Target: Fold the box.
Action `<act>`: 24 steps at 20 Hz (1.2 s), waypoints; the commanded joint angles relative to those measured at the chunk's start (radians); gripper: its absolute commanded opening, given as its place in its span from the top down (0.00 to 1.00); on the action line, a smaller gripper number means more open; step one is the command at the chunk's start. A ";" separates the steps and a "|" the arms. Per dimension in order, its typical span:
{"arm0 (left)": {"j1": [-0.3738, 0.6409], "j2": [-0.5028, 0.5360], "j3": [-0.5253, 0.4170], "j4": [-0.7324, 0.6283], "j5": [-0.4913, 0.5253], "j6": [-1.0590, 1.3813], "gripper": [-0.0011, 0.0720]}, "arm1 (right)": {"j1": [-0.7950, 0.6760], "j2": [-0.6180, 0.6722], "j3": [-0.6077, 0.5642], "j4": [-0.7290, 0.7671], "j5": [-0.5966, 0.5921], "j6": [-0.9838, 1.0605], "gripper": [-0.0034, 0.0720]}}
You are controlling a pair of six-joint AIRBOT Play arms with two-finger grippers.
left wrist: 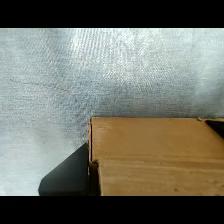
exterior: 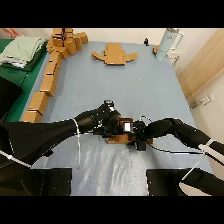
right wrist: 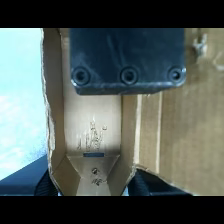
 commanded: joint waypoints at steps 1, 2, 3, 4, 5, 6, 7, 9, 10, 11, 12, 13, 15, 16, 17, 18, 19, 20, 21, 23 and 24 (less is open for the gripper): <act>-0.001 0.001 0.009 -0.011 -0.014 0.007 0.96 | 0.000 0.001 0.000 0.000 0.000 0.000 0.23; -0.001 0.001 0.014 -0.014 -0.018 0.024 0.96 | 0.000 0.001 0.000 0.000 0.000 0.000 0.24; -0.001 0.001 0.019 -0.014 -0.020 0.031 0.92 | 0.001 0.001 0.000 0.000 0.000 0.000 0.23; 0.000 0.001 0.024 -0.015 -0.025 0.030 0.55 | 0.000 0.001 0.000 0.000 0.000 0.000 0.23; 0.000 0.001 0.028 -0.018 -0.027 0.026 0.36 | 0.000 0.001 0.000 0.000 0.000 0.000 0.23; 0.002 0.001 0.030 -0.024 -0.029 0.026 0.37 | 0.000 0.001 0.000 0.000 0.000 0.000 0.23; 0.002 0.001 0.031 -0.025 -0.037 0.026 0.36 | 0.000 0.001 0.000 0.000 0.000 0.000 0.23; 0.002 0.001 0.031 -0.025 -0.063 0.027 0.36 | 0.000 0.001 0.000 0.000 0.000 0.000 0.23; 0.002 0.001 0.031 -0.028 -0.072 0.027 0.36 | 0.000 0.001 0.000 0.000 0.000 0.000 0.23; 0.006 0.002 0.032 -0.041 -0.082 0.034 0.36 | 0.000 0.001 0.000 0.000 0.000 0.000 0.23; 0.016 0.002 0.038 -0.079 -0.092 0.068 0.36 | 0.000 0.001 0.000 0.000 0.000 0.000 0.23; 0.031 0.002 0.042 -0.127 -0.097 0.108 0.36 | 0.000 0.001 0.000 0.000 0.000 0.000 0.23; 0.076 0.012 0.042 -0.220 -0.098 0.176 0.36 | 0.000 0.001 0.000 0.000 0.000 0.000 0.23; 0.097 0.020 0.042 -0.248 -0.099 0.199 0.36 | 0.000 0.001 0.000 0.000 0.000 0.000 0.23; 0.121 0.031 0.042 -0.274 -0.105 0.219 0.36 | 0.000 0.001 0.000 0.000 0.000 0.000 0.23; 0.147 0.040 0.042 -0.304 -0.116 0.242 0.36 | 0.000 0.001 0.000 0.000 0.000 0.000 0.23; 0.175 0.047 0.042 -0.344 -0.132 0.275 0.36 | 0.000 0.001 0.000 0.000 0.000 0.000 0.23; 0.207 0.053 0.042 -0.396 -0.152 0.315 0.36 | 0.000 0.001 0.000 0.000 0.000 0.000 0.23; 0.241 0.059 0.042 -0.455 -0.173 0.364 0.36 | 0.000 0.001 0.000 0.000 0.000 0.000 0.23; 0.311 0.065 0.042 -0.557 -0.222 0.454 0.36 | 0.001 0.001 0.000 0.000 0.000 0.000 0.23; 0.343 0.067 0.042 -0.592 -0.255 0.496 0.36 | 0.001 0.001 0.000 0.000 0.000 0.000 0.24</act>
